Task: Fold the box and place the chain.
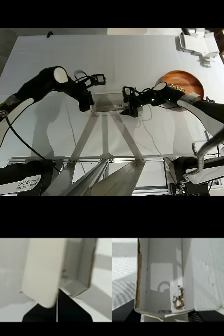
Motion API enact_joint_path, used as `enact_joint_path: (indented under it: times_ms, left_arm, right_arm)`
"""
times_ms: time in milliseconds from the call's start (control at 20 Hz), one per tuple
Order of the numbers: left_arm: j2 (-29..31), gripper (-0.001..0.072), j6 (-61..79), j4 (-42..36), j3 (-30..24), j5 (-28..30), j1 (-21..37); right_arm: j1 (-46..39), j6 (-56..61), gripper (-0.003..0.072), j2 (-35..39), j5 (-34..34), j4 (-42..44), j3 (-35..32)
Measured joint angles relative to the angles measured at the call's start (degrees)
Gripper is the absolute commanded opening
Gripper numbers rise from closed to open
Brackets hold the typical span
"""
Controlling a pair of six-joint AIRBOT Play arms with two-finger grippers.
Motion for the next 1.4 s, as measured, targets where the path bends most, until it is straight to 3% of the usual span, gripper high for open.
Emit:
enact_joint_path:
  times_ms: [200,550,750,1100,1400]
  left_arm:
    - [-0.7,0.0007,-9.4,8.8,0.0,1.2,-1.4]
    - [-1.0,0.0008,-16.2,22.7,0.0,-2.3,-1.8]
    - [-1.1,0.0009,-16.1,21.7,-0.6,-2.9,-1.8]
    - [-1.1,0.0010,-10.5,17.0,-6.7,-0.3,-0.9]
    - [0.3,0.0010,-8.9,14.7,-7.9,0.0,4.5]
  right_arm:
    - [0.0,0.0,0.0517,0.0,0.0,0.1,0.0]
    - [0.0,0.0,0.0517,0.0,0.0,0.0,0.0]
    - [0.0,0.0,0.0517,0.0,0.0,0.0,0.0]
    - [0.0,0.0,0.0517,0.0,0.0,0.0,0.0]
    - [0.0,0.0,0.0517,0.0,0.0,0.0,0.0]
